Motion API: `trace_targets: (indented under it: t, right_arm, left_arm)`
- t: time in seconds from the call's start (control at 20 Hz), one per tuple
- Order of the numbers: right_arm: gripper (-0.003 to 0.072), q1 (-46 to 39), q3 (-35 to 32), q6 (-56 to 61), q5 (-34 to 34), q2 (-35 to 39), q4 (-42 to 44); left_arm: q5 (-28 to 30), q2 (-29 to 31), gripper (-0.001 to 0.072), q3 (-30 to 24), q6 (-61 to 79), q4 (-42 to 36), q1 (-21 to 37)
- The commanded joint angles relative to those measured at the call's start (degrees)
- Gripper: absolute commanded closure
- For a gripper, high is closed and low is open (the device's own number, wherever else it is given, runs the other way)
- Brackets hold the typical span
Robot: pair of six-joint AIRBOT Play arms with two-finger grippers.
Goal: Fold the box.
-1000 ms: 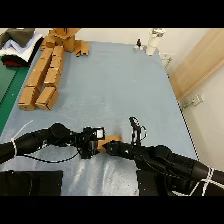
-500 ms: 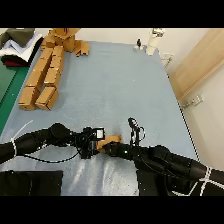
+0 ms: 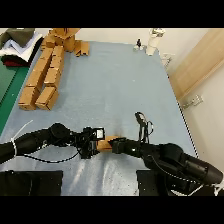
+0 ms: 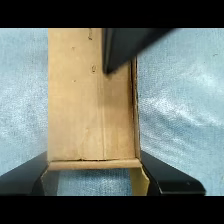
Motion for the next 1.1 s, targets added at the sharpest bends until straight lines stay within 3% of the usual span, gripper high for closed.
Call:
trace_targets:
  t: [0.0, 0.1, 0.2, 0.55, 1.05]
  right_arm:
    - [0.0682, -4.90, 3.61, 4.15, -19.23, 4.33, -15.65]
    - [0.0682, -8.13, 6.67, 4.09, -29.73, 4.59, -22.84]
    - [0.0681, -10.64, 8.13, 4.09, -33.07, 4.59, -26.05]
    - [0.0681, -12.98, 8.37, 15.39, -31.98, 4.59, -26.84]
    - [0.0681, -12.94, 8.37, 20.61, -32.00, 4.59, -26.82]
  left_arm:
    - [0.02, 0.02, 0.0191, 0.04, 0.02, 0.02, 0.00]
    - [0.02, 0.02, 0.0191, 0.04, 0.02, 0.02, 0.00]
    - [0.02, 0.02, 0.0191, 0.04, 0.02, 0.02, 0.00]
    - [-0.02, 0.02, 0.0191, 0.04, 0.02, 0.02, 0.00]
    - [0.04, 0.02, 0.0192, 0.04, 0.02, 0.00, 0.00]
